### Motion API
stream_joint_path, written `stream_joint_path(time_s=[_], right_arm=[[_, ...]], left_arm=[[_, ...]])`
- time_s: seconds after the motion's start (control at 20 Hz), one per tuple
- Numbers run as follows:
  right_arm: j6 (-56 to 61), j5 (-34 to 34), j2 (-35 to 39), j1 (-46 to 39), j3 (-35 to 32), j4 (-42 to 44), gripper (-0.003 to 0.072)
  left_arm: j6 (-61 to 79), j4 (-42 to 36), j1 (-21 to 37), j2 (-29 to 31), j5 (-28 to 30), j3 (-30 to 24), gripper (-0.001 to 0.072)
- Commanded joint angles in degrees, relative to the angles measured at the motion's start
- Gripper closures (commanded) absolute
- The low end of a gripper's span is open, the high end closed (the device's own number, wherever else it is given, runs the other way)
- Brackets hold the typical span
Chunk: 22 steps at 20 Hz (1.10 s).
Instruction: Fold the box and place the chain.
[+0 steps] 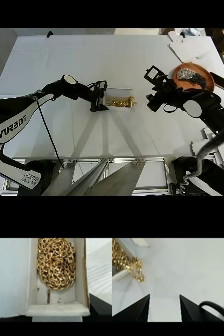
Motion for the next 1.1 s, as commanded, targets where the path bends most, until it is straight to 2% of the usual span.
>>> stream_joint_path(time_s=[0.0,0.15,0.2,0.4,0.7,0.8,0.85,0.9,0.95,1.0,1.05], right_arm=[[-24.46,0.35,-6.51,-4.48,-1.14,14.86,0.0274],[-41.38,0.81,-14.95,-4.48,-0.76,21.92,0.0255],[-43.25,0.90,-17.64,-4.48,0.00,23.71,0.0194],[-43.50,1.77,-26.71,-4.48,4.81,29.42,0.0178],[-46.75,0.70,-30.23,-4.48,7.43,32.52,0.0201],[-46.64,-0.42,-30.67,-4.48,7.43,32.48,0.0432],[-46.49,-1.09,-30.88,-4.48,7.43,32.44,0.0471],[-46.21,-1.84,-31.12,-4.48,7.43,32.46,0.0473],[-46.07,-2.19,-31.26,-4.48,7.43,32.44,0.0541],[-45.79,-2.12,-31.26,-4.48,7.43,32.44,0.0677],[-43.71,-2.01,-31.26,-4.48,7.43,32.44,0.0674]], left_arm=[[0.02,0.02,-0.04,0.04,0.02,0.02,0.0433],[0.02,0.02,-0.04,0.04,0.02,0.02,0.0433],[0.02,0.02,-0.04,0.04,0.00,0.02,0.0433],[0.02,0.02,-0.04,0.04,0.02,0.02,0.0433],[0.02,0.02,-0.04,0.04,0.02,0.02,0.0433],[0.02,0.02,-0.04,0.04,0.02,0.02,0.0433],[0.02,0.02,-0.04,0.04,0.02,0.02,0.0433],[0.02,0.02,-0.04,0.04,0.02,0.02,0.0433],[0.02,0.02,-0.04,0.04,0.02,0.02,0.0433],[0.02,0.02,-0.04,0.04,0.02,0.02,0.0433],[0.02,0.02,-0.04,0.04,0.02,0.02,0.0433]])
